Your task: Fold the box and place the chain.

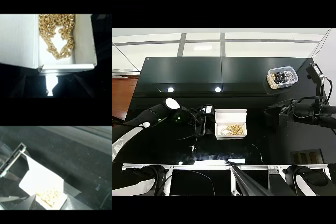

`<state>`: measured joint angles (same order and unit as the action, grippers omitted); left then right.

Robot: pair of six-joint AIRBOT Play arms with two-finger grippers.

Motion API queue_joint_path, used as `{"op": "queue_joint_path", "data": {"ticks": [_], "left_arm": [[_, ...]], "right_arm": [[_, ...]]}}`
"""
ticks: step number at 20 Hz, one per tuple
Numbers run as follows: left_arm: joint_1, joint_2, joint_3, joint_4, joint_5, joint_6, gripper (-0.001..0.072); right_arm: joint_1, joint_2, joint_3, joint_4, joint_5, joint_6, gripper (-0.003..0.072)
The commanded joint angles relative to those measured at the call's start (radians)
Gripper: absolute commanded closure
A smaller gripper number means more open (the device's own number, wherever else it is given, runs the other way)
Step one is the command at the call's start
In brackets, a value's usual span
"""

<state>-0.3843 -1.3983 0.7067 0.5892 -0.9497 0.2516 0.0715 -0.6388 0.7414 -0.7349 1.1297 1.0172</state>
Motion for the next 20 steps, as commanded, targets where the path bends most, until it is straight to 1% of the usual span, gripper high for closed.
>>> {"op": "queue_joint_path", "data": {"ticks": [1, 8, 12, 14, 17, 20], "left_arm": [[0.000, 0.000, 0.001, 0.006, -0.029, -0.002, 0.0005], [-0.002, 0.017, 0.001, 0.046, -0.027, -0.119, 0.0004], [-0.045, 0.017, 0.001, 0.087, -0.024, -0.177, 0.0004], [-0.065, 0.044, 0.001, 0.093, -0.009, -0.232, 0.0004], [-0.053, 0.121, -0.012, 0.101, 0.032, -0.255, 0.0004], [-0.064, 0.114, -0.021, 0.098, 0.080, -0.263, 0.0004]], "right_arm": [[0.001, 0.000, 0.000, 0.000, 0.004, 0.000, 0.0235], [0.001, 0.000, 0.000, 0.000, 0.015, 0.000, 0.0235], [0.001, 0.000, 0.000, 0.000, 0.015, 0.001, 0.0235], [0.001, 0.000, 0.000, 0.002, 0.019, 0.001, 0.0235], [0.001, 0.000, 0.000, 0.000, 0.040, 0.002, 0.0235], [0.001, 0.000, 0.000, 0.000, 0.040, 0.002, 0.0235]]}}
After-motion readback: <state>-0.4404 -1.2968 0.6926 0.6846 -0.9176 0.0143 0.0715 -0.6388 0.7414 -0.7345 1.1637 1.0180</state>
